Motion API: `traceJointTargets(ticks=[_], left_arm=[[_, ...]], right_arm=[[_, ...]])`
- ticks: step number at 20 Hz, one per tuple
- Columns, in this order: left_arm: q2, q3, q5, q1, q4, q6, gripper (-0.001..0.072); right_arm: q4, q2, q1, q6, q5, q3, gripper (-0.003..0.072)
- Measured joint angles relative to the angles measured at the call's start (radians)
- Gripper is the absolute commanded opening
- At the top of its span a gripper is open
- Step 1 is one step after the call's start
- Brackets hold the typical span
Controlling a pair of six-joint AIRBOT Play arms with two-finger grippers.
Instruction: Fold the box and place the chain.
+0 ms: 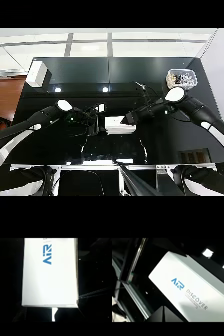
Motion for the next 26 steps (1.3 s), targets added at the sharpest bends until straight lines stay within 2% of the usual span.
traceJointTargets(ticks=[6,15,20,23,24,26], left_arm=[[0.0,0.0,0.0,0.0,0.001,0.002,0.0335],[0.0,0.0,0.001,0.0,0.001,0.002,0.0335],[0.0,0.0,0.001,0.0,0.0,-0.002,0.0335],[0.0,0.0,-0.001,0.0,-0.002,-0.003,0.0338],[0.0,0.0,-0.004,0.001,0.001,-0.002,0.0405],[0.008,0.0,-0.004,0.003,0.006,-0.003,0.072]], right_arm=[[0.042,-0.083,0.0,0.034,-0.026,-0.015,0.0015],[0.002,-0.134,0.0,0.044,-0.057,-0.023,0.0015],[-0.013,-0.138,-0.009,0.005,-0.053,-0.014,0.0015],[-0.072,-0.096,-0.045,-0.023,-0.021,0.018,0.0015],[-0.076,-0.066,-0.066,-0.027,-0.007,0.033,0.0015],[-0.105,0.011,-0.116,-0.031,0.021,0.059,0.0015]])
